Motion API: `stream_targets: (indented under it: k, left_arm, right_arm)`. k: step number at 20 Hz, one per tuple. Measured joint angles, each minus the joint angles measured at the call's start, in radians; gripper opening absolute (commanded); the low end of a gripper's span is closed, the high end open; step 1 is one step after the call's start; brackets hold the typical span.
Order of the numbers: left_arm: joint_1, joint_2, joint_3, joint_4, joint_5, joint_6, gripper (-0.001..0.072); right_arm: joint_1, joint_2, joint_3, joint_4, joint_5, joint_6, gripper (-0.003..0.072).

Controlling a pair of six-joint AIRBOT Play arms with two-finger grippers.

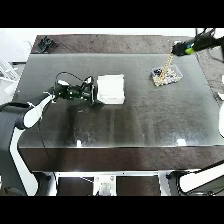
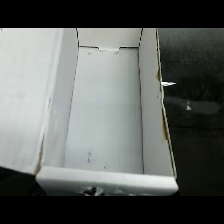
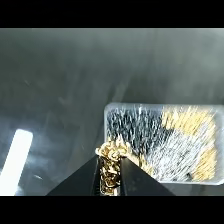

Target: Fold the box and place the chain.

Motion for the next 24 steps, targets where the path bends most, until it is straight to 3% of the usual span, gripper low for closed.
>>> stream_targets:
  k: [6, 11, 18, 24]
  left_arm:
    - [0.000, 0.000, 0.000, 0.000, 0.000, 0.000, 0.0301]
    - [0.000, 0.000, 0.000, 0.000, 0.000, 0.000, 0.0301]
    - [0.000, 0.000, 0.000, 0.000, 0.000, 0.000, 0.0301]
    - [0.000, 0.000, 0.000, 0.000, 0.000, 0.000, 0.0301]
  right_arm:
    - [0.093, 0.245, 0.000, 0.000, -0.064, -0.001, 0.0008]
    - [0.247, 0.370, 0.000, 0.000, -0.134, -0.031, 0.0007]
    - [0.473, 0.404, -0.012, 0.000, -0.163, -0.053, 0.0007]
    - [0.553, 0.400, -0.152, 0.009, -0.177, -0.015, 0.0007]
